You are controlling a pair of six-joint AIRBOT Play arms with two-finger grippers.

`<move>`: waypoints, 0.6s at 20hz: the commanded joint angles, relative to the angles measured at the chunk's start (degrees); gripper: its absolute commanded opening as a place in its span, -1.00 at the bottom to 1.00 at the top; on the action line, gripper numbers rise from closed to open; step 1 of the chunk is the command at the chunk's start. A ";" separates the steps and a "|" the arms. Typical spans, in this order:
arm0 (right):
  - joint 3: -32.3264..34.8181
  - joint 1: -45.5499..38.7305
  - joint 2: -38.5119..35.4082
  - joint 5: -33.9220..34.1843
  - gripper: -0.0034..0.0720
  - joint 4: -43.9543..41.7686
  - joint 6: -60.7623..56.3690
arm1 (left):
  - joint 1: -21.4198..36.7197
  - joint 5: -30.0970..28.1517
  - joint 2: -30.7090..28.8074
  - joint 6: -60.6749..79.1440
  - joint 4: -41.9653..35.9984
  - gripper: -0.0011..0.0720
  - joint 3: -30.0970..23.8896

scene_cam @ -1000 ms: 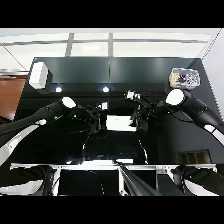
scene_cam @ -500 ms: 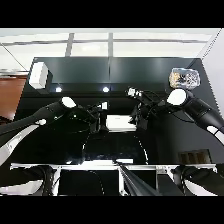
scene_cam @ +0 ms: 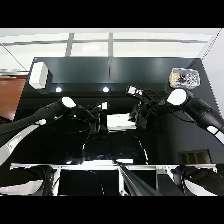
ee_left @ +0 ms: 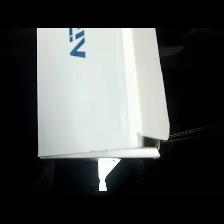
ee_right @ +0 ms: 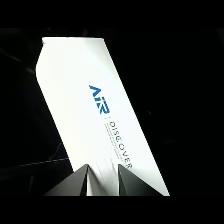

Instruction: Fold the box and place the chain.

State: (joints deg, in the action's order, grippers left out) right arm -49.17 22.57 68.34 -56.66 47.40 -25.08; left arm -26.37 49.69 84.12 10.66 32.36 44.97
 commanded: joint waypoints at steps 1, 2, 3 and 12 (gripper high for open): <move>-0.04 0.07 -0.04 -0.76 -0.39 -0.57 0.02 | -0.04 0.00 0.04 0.02 -0.02 0.11 0.04; -0.04 0.07 -0.04 -0.76 -0.38 -0.57 0.02 | -0.04 0.00 0.04 0.00 -0.04 0.11 0.04; -0.04 0.07 -0.04 -0.76 -0.39 -0.57 0.00 | -0.04 0.02 0.02 -0.04 -0.11 0.11 0.04; -0.07 0.37 -1.16 -1.18 -0.39 -0.55 2.75 | -0.04 -0.20 0.02 -0.24 -0.46 -0.04 0.04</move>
